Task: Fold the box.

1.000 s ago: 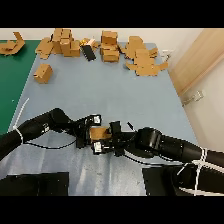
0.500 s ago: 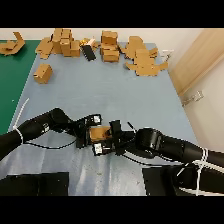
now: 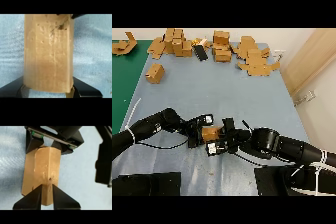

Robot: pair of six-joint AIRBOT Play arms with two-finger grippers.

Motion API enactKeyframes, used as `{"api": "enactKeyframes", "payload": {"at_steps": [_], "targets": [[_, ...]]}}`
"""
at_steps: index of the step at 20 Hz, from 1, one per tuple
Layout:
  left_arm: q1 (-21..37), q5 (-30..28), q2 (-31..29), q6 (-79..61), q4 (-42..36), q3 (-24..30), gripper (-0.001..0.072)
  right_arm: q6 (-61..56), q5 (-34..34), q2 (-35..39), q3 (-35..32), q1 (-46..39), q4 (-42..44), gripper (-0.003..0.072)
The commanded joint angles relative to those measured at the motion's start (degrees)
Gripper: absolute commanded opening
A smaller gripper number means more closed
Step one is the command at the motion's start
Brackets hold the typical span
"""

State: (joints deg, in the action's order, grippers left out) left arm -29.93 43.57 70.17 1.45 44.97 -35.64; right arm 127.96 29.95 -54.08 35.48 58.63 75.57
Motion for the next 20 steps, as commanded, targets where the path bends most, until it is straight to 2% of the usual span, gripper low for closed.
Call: {"api": "enactKeyframes", "payload": {"at_steps": [1,15,20], "targets": [[0.0,0.0,0.0,0.0,0.0,0.0,0.041,0.0,-0.5,0.4,0.0,0.0,-0.9,0.018],[0.0,0.0,0.0,0.0,0.0,0.0,0.041,0.0,-0.8,-2.2,-0.1,0.4,3.1,0.016],[0.0,0.0,0.0,0.0,0.0,0.0,0.041,0.0,2.1,-2.2,-0.1,0.7,7.2,0.016]]}}
